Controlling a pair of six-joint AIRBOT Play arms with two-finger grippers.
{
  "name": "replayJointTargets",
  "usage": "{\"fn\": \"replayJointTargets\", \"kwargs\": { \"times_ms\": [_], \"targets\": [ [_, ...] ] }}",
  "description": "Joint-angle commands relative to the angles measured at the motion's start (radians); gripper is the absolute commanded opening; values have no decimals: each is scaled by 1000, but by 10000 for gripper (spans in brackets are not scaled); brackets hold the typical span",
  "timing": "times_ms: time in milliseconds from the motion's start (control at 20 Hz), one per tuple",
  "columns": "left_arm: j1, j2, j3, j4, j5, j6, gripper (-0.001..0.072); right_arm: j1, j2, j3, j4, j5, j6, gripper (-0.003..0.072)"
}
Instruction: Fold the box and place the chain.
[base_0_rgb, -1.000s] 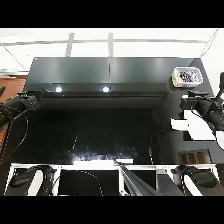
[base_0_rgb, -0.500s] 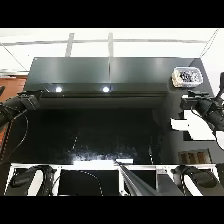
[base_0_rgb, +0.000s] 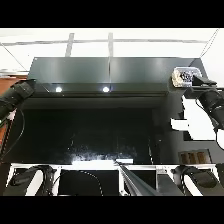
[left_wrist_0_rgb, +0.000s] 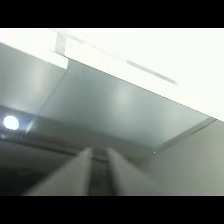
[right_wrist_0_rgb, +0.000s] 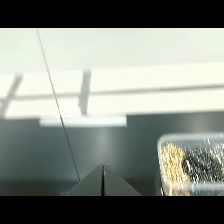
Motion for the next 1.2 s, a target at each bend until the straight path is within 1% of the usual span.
{"fn": "replayJointTargets", "kwargs": {
  "times_ms": [0, 50, 100, 150, 250, 300, 350, 450, 500, 550, 600, 650, 700, 750, 800, 950, 1150],
  "targets": [
    [-75, -110, 2, -50, -38, 137, 494, 0, 1, 0, 24, -82, 7, 27],
    [-117, -142, 2, -50, -43, 190, 690, 0, 1, 0, 25, -65, 8, 358],
    [-165, -172, 2, -51, -35, 217, 702, 1, 0, 0, 23, -29, 7, 670],
    [-215, -198, 2, -50, -16, 233, 703, 2, 0, 0, 23, 11, 6, 670],
    [-308, -238, 3, -44, 39, 245, 704, -7, -20, 1, 24, 129, 16, 670],
    [-351, -251, 9, -12, 53, 247, 705, -28, -56, 10, 24, 209, 61, 670],
    [-391, -262, 27, 67, 50, 249, 706, -64, -101, 35, 24, 279, 85, 670],
    [-460, -269, 74, 224, 49, 228, 706, -161, -228, 166, 24, 463, 65, 670],
    [-477, -269, 95, 287, 56, 196, 706, -204, -290, 243, 24, 548, 14, 672],
    [-485, -269, 113, 346, 59, 157, 706, -241, -354, 324, 23, 639, -39, 714],
    [-484, -269, 123, 394, 61, 135, 706, -280, -421, 407, 23, 740, -85, 717],
    [-484, -269, 126, 432, 66, 119, 708, -315, -479, 475, 23, 827, -112, 718],
    [-484, -269, 126, 444, 69, 119, 710, -355, -536, 537, 23, 916, -118, 719],
    [-484, -269, 126, 445, 70, 119, 710, -392, -580, 583, 22, 980, -117, 719],
    [-485, -269, 126, 444, 68, 119, 711, -438, -618, 619, 21, 1023, -93, 719],
    [-485, -268, 126, 444, 47, 118, 710, -616, -675, 675, 8, 1040, 1, 718],
    [-495, -267, 126, 444, 31, 147, 711, -947, -682, 680, 14, 1054, 43, 718]
  ]
}}
